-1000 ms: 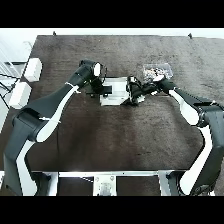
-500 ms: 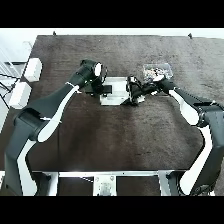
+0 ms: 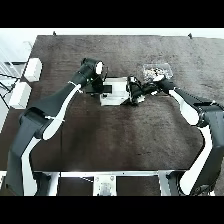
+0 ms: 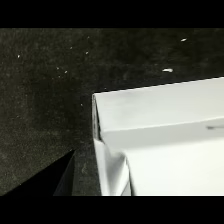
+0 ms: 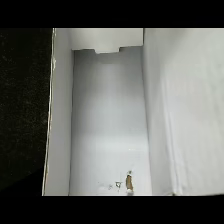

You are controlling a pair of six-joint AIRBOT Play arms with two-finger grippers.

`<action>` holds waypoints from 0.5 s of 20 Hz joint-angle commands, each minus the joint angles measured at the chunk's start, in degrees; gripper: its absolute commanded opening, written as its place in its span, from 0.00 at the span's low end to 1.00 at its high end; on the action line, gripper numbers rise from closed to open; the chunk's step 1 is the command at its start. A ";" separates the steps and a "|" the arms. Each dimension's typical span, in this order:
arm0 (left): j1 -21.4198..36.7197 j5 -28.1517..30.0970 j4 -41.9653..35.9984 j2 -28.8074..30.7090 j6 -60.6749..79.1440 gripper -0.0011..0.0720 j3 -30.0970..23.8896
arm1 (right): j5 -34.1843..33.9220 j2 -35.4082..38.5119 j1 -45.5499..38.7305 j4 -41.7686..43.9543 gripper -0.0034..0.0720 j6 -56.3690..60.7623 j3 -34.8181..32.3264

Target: Fold the box and place the chain.

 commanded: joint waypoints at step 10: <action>0.04 0.17 -3.04 -1.20 1.27 0.30 0.26 | 0.00 -0.04 0.00 0.02 0.70 0.04 -0.02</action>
